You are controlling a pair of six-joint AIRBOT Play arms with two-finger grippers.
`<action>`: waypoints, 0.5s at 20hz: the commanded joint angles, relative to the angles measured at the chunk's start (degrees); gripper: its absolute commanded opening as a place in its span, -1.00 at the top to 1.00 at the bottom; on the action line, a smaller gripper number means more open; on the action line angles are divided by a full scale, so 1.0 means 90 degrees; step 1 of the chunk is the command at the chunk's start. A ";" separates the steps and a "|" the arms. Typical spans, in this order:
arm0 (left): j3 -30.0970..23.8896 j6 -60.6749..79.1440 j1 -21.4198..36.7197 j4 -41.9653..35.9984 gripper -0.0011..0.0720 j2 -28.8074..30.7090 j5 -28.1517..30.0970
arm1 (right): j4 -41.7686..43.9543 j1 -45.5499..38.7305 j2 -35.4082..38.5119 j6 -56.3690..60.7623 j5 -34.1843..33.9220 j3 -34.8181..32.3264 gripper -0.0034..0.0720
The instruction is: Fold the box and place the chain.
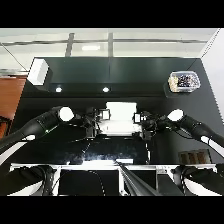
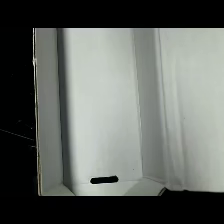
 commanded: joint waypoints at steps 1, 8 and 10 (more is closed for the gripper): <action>0.0000 -0.0002 -0.0015 -0.0563 -0.40 -0.0005 -0.0223 | 0.0000 0.0005 0.0000 0.0000 -0.0015 0.0000 -0.39; -0.0002 0.0007 -0.0019 -0.1146 0.25 -0.0019 -0.0270 | 0.0000 0.0005 0.0000 0.0000 -0.0017 0.0000 -0.39; -0.0002 0.0027 -0.0027 -0.1180 0.26 -0.0087 -0.0265 | 0.0000 0.0005 0.0000 0.0000 -0.0017 0.0000 -0.39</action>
